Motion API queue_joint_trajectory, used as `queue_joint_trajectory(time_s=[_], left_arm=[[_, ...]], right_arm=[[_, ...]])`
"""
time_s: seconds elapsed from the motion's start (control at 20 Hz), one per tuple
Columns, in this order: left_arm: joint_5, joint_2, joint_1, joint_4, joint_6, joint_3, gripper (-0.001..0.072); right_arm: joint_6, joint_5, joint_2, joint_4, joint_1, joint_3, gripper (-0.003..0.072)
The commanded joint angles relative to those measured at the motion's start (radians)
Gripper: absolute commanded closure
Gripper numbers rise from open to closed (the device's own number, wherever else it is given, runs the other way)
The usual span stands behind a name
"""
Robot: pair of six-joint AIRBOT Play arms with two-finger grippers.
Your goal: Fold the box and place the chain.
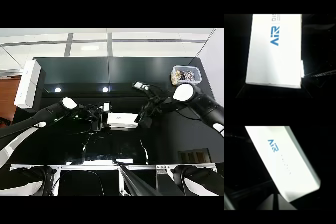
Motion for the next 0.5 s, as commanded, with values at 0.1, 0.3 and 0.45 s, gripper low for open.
queue_joint_trajectory(time_s=[0.1, 0.3, 0.45], left_arm=[[0.0, -0.001, -0.001, 0.0, 0.0, 0.0, 0.0208], [0.0, -0.001, -0.001, 0.0, 0.0, 0.0, 0.0208], [0.0, -0.001, -0.001, 0.0, 0.0, 0.0, 0.0207]], right_arm=[[0.142, 0.001, 0.014, 0.297, -0.055, -0.125, 0.0678], [0.146, -0.216, -0.016, 0.488, -0.023, -0.173, 0.0677], [0.146, -0.252, -0.085, 0.47, -0.008, -0.173, 0.0677]])
